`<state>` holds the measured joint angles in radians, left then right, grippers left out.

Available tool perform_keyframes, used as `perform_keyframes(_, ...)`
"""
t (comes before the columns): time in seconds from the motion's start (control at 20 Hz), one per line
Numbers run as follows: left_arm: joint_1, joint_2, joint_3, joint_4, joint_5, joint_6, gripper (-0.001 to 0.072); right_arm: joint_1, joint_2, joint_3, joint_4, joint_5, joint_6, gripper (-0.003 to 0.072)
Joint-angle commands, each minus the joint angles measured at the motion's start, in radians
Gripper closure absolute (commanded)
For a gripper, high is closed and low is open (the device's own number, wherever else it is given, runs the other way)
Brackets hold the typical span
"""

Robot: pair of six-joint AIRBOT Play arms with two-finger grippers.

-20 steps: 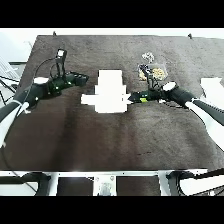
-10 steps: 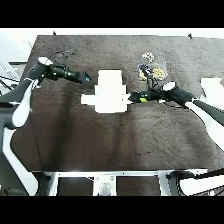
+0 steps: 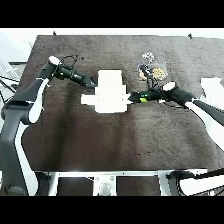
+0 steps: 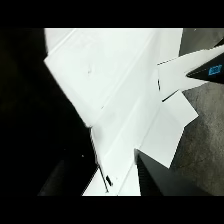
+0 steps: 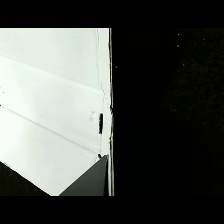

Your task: Fold the box and place the chain.

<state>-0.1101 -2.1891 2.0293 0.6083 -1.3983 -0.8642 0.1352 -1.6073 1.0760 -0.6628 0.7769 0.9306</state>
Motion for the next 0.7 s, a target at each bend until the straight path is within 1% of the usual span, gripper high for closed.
perform_keyframes(0.0,-0.021,-0.013,0.008,-0.003,0.014,0.016,0.0205,0.001,0.000,0.000,0.000,0.002,0.000,0.0673)
perform_keyframes(0.3,-0.033,-0.034,0.008,-0.026,0.029,0.017,0.0207,0.001,0.000,0.000,0.000,0.001,0.000,0.0673)
perform_keyframes(0.35,-0.043,-0.040,0.008,-0.026,0.030,0.026,0.0235,0.001,0.000,0.000,0.000,0.002,0.000,0.0673)
perform_keyframes(0.55,-0.064,-0.047,0.008,-0.041,0.076,0.051,0.0236,0.001,0.000,0.000,0.000,0.002,0.000,0.0673)
perform_keyframes(0.65,-0.063,-0.047,0.008,-0.042,0.079,0.050,0.0236,0.001,0.000,0.000,0.000,0.002,0.000,0.0673)
